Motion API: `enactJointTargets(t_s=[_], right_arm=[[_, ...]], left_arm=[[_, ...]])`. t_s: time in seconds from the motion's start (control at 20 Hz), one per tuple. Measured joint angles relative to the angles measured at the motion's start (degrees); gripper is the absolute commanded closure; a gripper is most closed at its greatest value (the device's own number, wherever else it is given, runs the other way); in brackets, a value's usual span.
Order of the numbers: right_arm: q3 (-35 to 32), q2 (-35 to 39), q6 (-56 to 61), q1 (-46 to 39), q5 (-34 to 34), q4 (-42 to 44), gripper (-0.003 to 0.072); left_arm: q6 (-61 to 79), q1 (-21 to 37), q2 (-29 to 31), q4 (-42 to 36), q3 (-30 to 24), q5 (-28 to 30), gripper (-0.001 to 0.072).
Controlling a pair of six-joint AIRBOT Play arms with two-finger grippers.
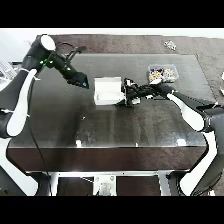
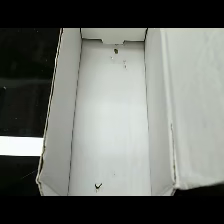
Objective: Fold the box and place the chain.
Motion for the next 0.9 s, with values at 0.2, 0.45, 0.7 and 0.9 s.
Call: enactJointTargets(t_s=[0.2, 0.45, 0.7, 0.9], right_arm=[[0.0, 0.0, 0.02, 0.0, 0.0, 0.0, 0.0098], [0.0, 0.0, 0.0, 0.0, 0.0, 0.0, 0.0098], [0.0, 0.0, 0.0, 0.0, 0.0, 0.0, 0.0098], [0.0, 0.0, 0.0, 0.0, 0.0, 0.0, 0.0098]], left_arm=[[27.02, 3.1, 0.22, -5.99, -10.21, 9.68, -0.0008], [54.07, 4.07, 0.24, -12.94, -20.55, 18.67, -0.0007], [74.9, 4.22, 0.26, -18.78, -24.83, 19.8, -0.0008], [88.15, 4.15, -1.05, -24.76, -27.3, 20.52, -0.0009]])
